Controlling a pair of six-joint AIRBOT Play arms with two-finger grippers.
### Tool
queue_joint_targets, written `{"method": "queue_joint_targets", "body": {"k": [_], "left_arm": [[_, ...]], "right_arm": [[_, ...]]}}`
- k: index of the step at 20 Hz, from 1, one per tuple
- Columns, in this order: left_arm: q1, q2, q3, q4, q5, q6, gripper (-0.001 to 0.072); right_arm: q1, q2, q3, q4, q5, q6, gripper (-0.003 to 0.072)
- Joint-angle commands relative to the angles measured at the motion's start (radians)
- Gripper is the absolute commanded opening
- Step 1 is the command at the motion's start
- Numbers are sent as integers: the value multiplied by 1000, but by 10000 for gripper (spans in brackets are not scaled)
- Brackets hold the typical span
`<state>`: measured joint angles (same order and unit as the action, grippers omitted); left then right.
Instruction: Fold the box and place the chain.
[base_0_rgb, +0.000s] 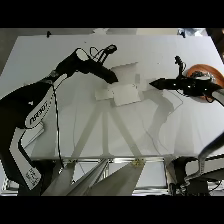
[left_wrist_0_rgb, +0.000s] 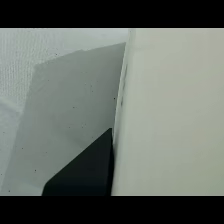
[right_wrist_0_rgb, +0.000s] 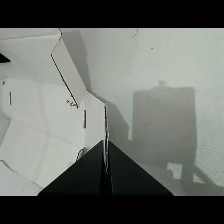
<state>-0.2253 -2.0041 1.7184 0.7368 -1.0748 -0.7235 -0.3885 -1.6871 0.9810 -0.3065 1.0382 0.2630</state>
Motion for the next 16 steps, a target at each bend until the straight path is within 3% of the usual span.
{"method": "queue_joint_targets", "body": {"k": [1, 16], "left_arm": [[1, 0, 0, 5, -22, 13, 18], [-1, 0, 0, 4, -23, 50, 17]], "right_arm": [[0, 1, 0, -1, 2, 0, 18], [0, 1, 0, 1, -2, 0, 19]]}}
